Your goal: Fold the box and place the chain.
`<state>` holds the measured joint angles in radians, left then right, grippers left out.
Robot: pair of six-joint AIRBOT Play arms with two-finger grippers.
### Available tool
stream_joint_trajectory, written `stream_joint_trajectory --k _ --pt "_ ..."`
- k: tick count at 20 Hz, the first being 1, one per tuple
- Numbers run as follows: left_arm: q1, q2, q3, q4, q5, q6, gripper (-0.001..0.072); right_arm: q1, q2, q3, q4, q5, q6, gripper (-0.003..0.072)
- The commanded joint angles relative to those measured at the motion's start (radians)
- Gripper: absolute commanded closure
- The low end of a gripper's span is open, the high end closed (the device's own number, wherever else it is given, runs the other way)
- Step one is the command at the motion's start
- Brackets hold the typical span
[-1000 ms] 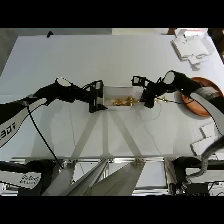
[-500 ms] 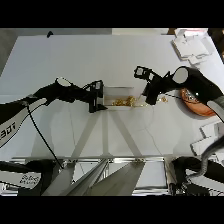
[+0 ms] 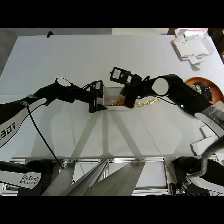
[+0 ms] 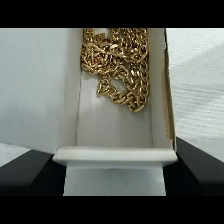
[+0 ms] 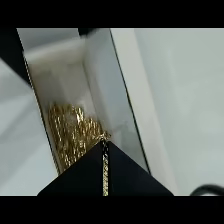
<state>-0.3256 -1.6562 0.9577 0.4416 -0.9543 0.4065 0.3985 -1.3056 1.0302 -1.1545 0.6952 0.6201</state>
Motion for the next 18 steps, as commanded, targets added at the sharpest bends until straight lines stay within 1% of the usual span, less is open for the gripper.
stream_joint_trajectory --k 1,5,6,7,8,9,10,12,14,16,18 --pt "0.000 0.000 0.000 0.000 0.000 0.000 0.0452 0.072 -0.041 0.033 0.016 -0.072 0.031 0.0678" --pt "0.000 0.000 0.000 0.000 0.000 0.000 0.0452 0.100 -0.132 0.069 0.016 -0.072 0.040 0.0677" --pt "0.000 0.000 0.000 0.000 0.000 0.000 0.0452 0.101 -0.145 0.069 0.016 -0.071 0.061 0.0666" --pt "0.000 0.000 0.000 0.000 0.000 0.000 0.0452 0.101 -0.150 0.069 0.015 -0.063 0.092 0.0580" --pt "0.000 0.000 0.000 0.000 0.000 0.000 0.0452 0.100 -0.148 0.069 0.014 -0.047 0.113 0.0447" --pt "0.000 0.000 0.000 0.000 0.000 0.000 0.0452 0.100 -0.140 0.069 0.010 -0.023 0.113 0.0420" --pt "0.000 0.000 0.000 0.000 0.000 0.000 0.0452 0.100 -0.128 0.069 0.010 0.001 0.113 0.0420" --pt "0.000 0.000 0.000 0.000 0.000 0.000 0.0452 0.100 -0.080 0.069 -0.003 0.046 0.113 0.0420" --pt "0.000 0.000 0.000 0.000 0.000 0.000 0.0452 0.096 -0.003 0.069 -0.068 0.073 0.113 0.0419" --pt "0.000 0.000 0.000 0.000 0.000 0.000 0.0452 0.053 0.084 0.057 -0.064 0.085 0.113 0.0409" --pt "0.000 0.000 0.000 0.000 0.000 0.000 0.0452 -0.023 0.175 0.026 -0.060 0.110 0.112 0.0377"
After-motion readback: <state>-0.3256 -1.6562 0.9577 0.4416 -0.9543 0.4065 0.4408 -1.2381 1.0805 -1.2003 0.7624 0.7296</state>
